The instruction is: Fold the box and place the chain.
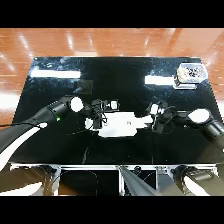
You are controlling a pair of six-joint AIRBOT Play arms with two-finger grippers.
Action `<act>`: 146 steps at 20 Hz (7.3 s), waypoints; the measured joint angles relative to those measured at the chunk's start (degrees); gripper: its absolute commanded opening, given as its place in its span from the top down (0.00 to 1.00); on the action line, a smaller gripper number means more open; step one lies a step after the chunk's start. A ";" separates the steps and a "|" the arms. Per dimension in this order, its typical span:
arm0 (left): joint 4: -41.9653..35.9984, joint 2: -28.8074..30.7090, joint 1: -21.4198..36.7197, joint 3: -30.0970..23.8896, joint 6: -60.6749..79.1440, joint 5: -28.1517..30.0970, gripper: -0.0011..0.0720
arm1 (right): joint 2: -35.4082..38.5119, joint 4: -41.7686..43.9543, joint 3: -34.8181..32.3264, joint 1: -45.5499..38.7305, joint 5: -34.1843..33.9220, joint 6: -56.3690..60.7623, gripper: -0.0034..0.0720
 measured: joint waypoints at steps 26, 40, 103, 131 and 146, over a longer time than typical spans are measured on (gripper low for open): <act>-1.66 -0.83 1.07 1.36 -0.13 -1.77 0.96 | -1.29 6.71 -0.76 14.78 -8.17 5.55 0.02; -1.75 -0.83 1.07 1.36 -0.11 -2.84 0.96 | -1.75 6.64 -0.79 14.78 -15.02 6.75 0.01; -1.25 -4.66 1.16 3.65 1.79 -3.02 0.96 | -16.28 15.96 4.35 8.79 -0.79 -9.73 0.03; -1.25 -4.66 1.16 3.65 1.40 -3.17 0.95 | -16.28 13.97 4.11 11.80 -4.96 -5.88 0.03; -1.25 -4.68 1.16 3.65 0.74 -3.13 0.96 | -16.28 14.03 4.11 11.72 -5.14 -4.09 0.02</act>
